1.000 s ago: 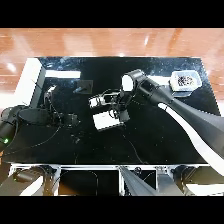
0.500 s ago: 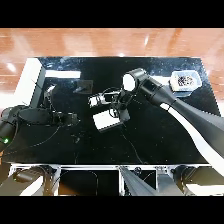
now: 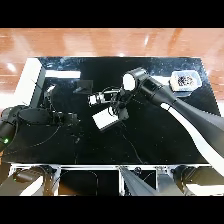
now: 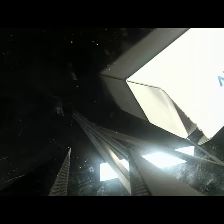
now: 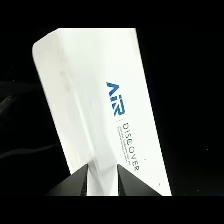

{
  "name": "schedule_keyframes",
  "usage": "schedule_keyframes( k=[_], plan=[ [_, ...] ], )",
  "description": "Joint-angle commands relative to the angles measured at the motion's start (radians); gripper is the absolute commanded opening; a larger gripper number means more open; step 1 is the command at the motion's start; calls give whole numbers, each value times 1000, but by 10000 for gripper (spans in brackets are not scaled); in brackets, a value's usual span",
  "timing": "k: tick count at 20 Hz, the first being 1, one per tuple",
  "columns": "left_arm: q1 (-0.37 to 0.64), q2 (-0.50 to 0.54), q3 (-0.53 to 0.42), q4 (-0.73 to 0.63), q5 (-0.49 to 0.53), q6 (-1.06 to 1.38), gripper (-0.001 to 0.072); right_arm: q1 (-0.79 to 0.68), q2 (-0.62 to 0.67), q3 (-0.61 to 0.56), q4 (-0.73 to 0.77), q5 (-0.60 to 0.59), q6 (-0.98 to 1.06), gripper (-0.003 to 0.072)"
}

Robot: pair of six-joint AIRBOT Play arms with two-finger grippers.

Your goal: Fold the box and place the chain.

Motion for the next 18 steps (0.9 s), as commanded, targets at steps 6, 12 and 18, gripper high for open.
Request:
schedule_keyframes(
  k=[6, 12, 18],
  plan=[
    [0, 0, 0, 0, 2, 0, 466, -35, 0, 27, -142, -76, 161, 709],
    [0, 0, 0, 0, 2, 0, 466, -223, 0, 27, -129, -104, 444, 314],
    [0, 0, 0, -19, -3, 0, 466, -341, -100, 27, 222, -85, 731, 42]
  ],
)
